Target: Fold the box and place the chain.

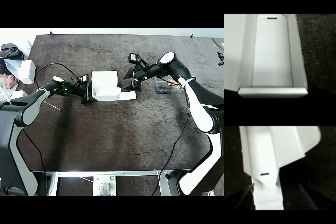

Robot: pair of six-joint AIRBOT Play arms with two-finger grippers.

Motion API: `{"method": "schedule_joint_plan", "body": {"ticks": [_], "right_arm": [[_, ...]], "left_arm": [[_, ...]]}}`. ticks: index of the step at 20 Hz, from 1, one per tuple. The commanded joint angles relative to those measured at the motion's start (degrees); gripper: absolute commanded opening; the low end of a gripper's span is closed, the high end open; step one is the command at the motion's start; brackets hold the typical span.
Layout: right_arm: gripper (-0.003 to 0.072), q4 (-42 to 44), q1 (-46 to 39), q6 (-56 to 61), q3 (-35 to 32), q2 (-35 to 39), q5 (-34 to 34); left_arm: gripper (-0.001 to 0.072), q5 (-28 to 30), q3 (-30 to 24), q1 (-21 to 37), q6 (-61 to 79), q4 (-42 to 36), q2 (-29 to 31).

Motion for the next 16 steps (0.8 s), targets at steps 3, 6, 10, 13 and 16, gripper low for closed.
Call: {"method": "schedule_joint_plan", "body": {"ticks": [3,6,10,13,16], "right_arm": [[0.0660,-3.5,2.4,-4.9,-0.3,-3.6,0.6],[0.0659,-3.6,3.3,-4.9,-0.4,-4.5,-1.9],[0.0648,-3.6,3.5,-4.8,-0.4,-4.6,-2.4],[0.0519,-3.6,3.6,-4.6,-0.4,-4.6,-2.3],[0.0480,-3.6,4.1,-4.6,-0.6,-4.7,-1.3]], "left_arm": [[0.0304,0.0,0.0,0.0,0.0,0.0,0.0],[0.0304,0.0,0.0,0.0,0.0,0.0,0.0],[0.0304,0.0,0.0,0.0,0.0,0.0,0.0],[0.0304,0.0,0.0,0.0,0.0,0.0,0.0],[0.0304,0.0,0.0,0.0,0.0,0.0,0.0]]}}
